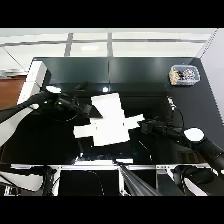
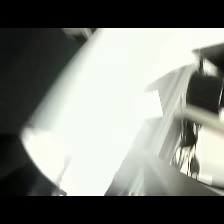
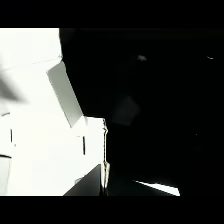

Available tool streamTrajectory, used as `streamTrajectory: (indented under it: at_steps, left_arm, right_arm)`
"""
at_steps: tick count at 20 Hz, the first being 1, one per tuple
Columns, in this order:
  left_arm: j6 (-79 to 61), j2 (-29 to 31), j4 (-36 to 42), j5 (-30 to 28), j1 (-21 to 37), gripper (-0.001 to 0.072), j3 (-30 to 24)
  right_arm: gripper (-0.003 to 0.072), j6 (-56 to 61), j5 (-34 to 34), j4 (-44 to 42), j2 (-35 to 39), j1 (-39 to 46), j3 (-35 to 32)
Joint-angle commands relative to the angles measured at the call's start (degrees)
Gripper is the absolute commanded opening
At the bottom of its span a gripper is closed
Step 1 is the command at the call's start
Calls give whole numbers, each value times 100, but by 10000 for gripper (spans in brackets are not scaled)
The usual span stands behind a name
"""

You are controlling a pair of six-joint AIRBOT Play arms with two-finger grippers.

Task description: Fold the box and place the chain.

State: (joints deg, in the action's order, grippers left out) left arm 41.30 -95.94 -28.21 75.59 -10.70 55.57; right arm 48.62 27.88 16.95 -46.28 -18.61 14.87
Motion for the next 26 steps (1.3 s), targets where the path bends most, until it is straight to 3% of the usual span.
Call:
streamTrajectory:
  at_steps: [1,3,8,9,11,12,16,17,18,19,23,26]
  left_arm:
    - [-376,-511,-632,730,-291,478,584]
    - [-382,-636,-931,925,-343,402,870]
    - [-382,-741,-1008,1001,-339,335,1241]
    - [-382,-774,-962,999,-339,252,1257]
    - [-389,-859,-780,1073,-339,197,1259]
    - [-398,-901,-695,1106,-339,100,1259]
    - [-627,-918,-511,1196,-323,25,1320]
    - [-627,-916,-505,1191,-315,24,1353]
    - [-623,-916,-507,1196,-306,24,1386]
    - [-621,-905,-507,1200,-302,23,1423]
    - [-599,-535,-581,1193,-313,20,1366]
    - [-925,240,-350,557,-389,20,581]
  right_arm:
    - [16,2,-7,-2,4,-9,-4]
    - [17,2,-4,-2,4,-9,-4]
    - [17,2,-7,-2,4,-9,-4]
    - [17,2,-7,-2,4,-9,-4]
    - [17,2,-11,-2,4,-9,-4]
    - [17,2,-11,0,4,-9,-4]
    - [22,2,-96,79,4,-7,0]
    - [179,0,-151,131,7,-2,2]
    - [450,0,-181,170,7,46,9]
    - [609,-2,-105,275,7,160,72]
    - [606,-4,1099,2118,7,861,1084]
    - [604,-92,1980,3628,7,1189,2035]
